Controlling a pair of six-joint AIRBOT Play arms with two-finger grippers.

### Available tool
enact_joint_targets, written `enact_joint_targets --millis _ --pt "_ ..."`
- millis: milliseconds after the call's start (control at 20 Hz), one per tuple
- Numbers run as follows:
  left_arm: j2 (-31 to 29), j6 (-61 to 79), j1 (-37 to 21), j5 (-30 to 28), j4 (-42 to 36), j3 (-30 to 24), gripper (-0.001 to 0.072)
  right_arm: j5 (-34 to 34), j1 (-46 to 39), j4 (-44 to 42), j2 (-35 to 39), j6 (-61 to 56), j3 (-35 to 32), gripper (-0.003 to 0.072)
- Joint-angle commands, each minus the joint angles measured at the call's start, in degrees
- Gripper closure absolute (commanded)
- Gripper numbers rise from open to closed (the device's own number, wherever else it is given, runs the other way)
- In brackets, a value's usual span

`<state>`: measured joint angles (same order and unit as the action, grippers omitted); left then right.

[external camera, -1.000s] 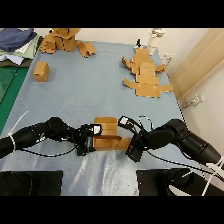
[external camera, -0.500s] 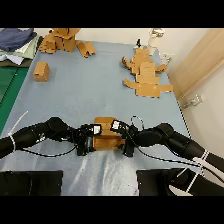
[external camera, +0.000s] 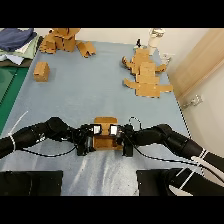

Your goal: Fold the box.

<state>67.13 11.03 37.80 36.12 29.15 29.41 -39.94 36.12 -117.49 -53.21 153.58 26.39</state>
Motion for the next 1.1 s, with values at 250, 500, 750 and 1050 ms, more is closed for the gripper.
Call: enact_joint_targets --millis 250,500,750,1050 --pt "0.0 0.0 0.0 0.0 0.0 0.0 0.0239 2.6 1.9 -6.3 -0.7 6.1 0.0 0.0244" --pt "0.0 0.0 0.0 0.0 0.0 0.0 0.024 2.4 1.9 -6.2 -1.7 6.1 0.0 0.0244" --pt "0.0 0.0 0.0 0.0 0.0 0.0 0.024 1.7 1.7 0.1 -0.9 -5.9 0.4 0.0458" --pt "0.0 0.0 0.0 0.0 0.0 0.0 0.024 -10.8 0.3 39.7 6.1 -60.1 5.0 0.0683"
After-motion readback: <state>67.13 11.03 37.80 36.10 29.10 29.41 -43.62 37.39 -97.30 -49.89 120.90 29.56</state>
